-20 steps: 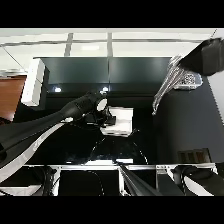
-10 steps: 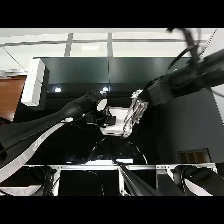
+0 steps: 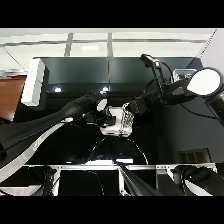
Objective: Fold the box and place the chain.
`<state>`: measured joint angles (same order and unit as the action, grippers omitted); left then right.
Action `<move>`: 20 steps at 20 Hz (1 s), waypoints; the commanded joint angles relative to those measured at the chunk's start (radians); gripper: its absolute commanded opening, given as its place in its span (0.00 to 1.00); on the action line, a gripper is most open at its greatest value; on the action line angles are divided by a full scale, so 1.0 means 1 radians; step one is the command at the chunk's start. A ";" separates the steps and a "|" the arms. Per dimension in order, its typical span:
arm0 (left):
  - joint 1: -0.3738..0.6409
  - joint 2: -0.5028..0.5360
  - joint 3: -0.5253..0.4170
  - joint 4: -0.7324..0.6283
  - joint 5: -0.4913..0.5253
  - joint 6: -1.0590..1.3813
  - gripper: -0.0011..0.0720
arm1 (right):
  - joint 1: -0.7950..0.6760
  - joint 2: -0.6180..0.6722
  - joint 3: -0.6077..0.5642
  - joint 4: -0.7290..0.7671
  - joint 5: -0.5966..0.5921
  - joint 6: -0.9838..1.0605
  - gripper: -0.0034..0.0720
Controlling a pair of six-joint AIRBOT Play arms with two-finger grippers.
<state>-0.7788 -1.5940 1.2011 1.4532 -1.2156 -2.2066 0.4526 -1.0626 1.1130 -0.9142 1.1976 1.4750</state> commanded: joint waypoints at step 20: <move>0.000 0.000 0.001 0.000 0.002 0.000 0.05 | 0.012 0.000 0.352 -0.010 0.190 0.002 0.06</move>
<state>-0.7788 -1.5940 1.2011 1.4528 -1.2160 -2.2070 0.4580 -1.0615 1.4647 -0.9119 1.3808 1.4734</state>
